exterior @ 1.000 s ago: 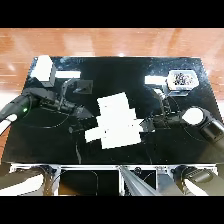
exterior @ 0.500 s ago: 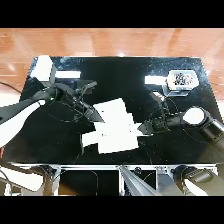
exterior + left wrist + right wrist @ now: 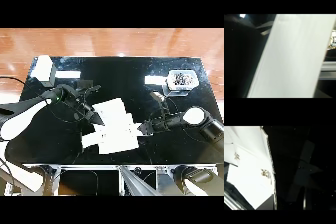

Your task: Fold the box and place the chain.

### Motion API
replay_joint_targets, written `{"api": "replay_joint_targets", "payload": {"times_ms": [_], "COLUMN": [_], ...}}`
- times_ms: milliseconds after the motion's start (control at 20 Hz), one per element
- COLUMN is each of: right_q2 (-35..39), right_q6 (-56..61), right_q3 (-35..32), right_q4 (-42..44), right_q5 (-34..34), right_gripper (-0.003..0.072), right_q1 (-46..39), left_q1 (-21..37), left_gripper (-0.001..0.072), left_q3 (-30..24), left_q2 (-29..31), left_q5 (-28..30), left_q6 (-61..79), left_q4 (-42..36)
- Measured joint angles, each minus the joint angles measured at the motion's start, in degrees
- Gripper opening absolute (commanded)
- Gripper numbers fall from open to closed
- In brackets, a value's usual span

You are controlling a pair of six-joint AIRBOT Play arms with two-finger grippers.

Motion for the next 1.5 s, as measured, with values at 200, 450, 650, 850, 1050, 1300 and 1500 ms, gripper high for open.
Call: {"api": "replay_joint_targets", "payload": {"times_ms": [200, 450, 650, 850, 1050, 1300, 1500], "right_q2": [-0.02, -0.02, -0.02, 0.00, 0.04, 0.31, 0.81], "right_q6": [0.00, 0.52, 0.70, 1.55, 1.90, 1.90, 1.88], "right_q3": [0.00, 0.00, 0.00, 0.04, 2.82, 11.61, 17.14], "right_q4": [0.04, -0.07, -0.04, 0.26, -2.34, -11.21, -15.58], "right_q5": [-0.35, -0.44, -0.42, -0.20, 3.98, 14.99, 21.05], "right_gripper": [0.0043, 0.0043, 0.0044, 0.0713, 0.0712, 0.0711, 0.0712], "right_q1": [0.00, 0.00, 0.00, -0.17, -2.78, -7.80, -10.19], "left_q1": [-0.68, -1.97, -2.21, -2.27, -2.36, -3.02, -5.51], "left_gripper": [0.0461, 0.0087, 0.0020, 0.0019, 0.0018, 0.0016, 0.0016], "left_q3": [0.04, 0.04, 0.07, 1.01, 4.85, 8.31, 7.41], "left_q2": [-0.20, -0.17, -0.17, -0.20, -0.09, 3.06, 9.03], "left_q5": [-0.44, -0.74, 0.00, 0.81, 0.33, -3.19, -8.52], "left_q6": [0.24, 1.36, 3.37, 4.52, 4.92, 4.96, 5.44], "left_q4": [0.90, 1.38, 1.55, 1.97, 4.83, 10.71, 14.21]}}
